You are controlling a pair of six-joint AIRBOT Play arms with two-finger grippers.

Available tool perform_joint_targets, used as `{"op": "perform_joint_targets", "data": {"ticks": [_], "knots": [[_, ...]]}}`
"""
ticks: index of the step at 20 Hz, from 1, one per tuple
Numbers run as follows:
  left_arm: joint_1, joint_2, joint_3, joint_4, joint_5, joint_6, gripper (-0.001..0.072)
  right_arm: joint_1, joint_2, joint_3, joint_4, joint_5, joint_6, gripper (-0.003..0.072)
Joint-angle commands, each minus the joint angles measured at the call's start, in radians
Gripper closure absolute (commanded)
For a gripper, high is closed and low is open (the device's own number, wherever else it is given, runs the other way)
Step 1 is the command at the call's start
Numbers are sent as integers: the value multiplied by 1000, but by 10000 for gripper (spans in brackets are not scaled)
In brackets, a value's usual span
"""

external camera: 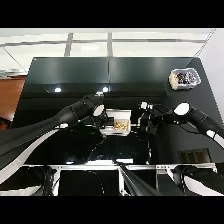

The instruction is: Fold the box and place the chain.

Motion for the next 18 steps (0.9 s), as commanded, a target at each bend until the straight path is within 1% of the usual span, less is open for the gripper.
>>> {"op": "perform_joint_targets", "data": {"ticks": [1, 9, 14, 15, 16, 18], "knots": [[1, 0, 0, 1, 0, 0, 680, 3, -10, 0, -2, -47, -2, -21], [1, 0, 0, 0, 0, 0, 680, 101, -11, 0, -16, -193, -21, -21], [1, 0, 0, 1, 0, 0, 680, 116, -11, 0, -41, -193, -23, -11], [1, 0, 0, 1, 0, 0, 680, 117, -11, 0, -45, -193, -22, 152], [1, 0, 0, 1, 0, 0, 679, 117, -11, 0, -49, -186, -23, 274], [1, 0, 0, 1, 0, 0, 680, 117, -11, 0, -49, -184, -22, 286]]}}
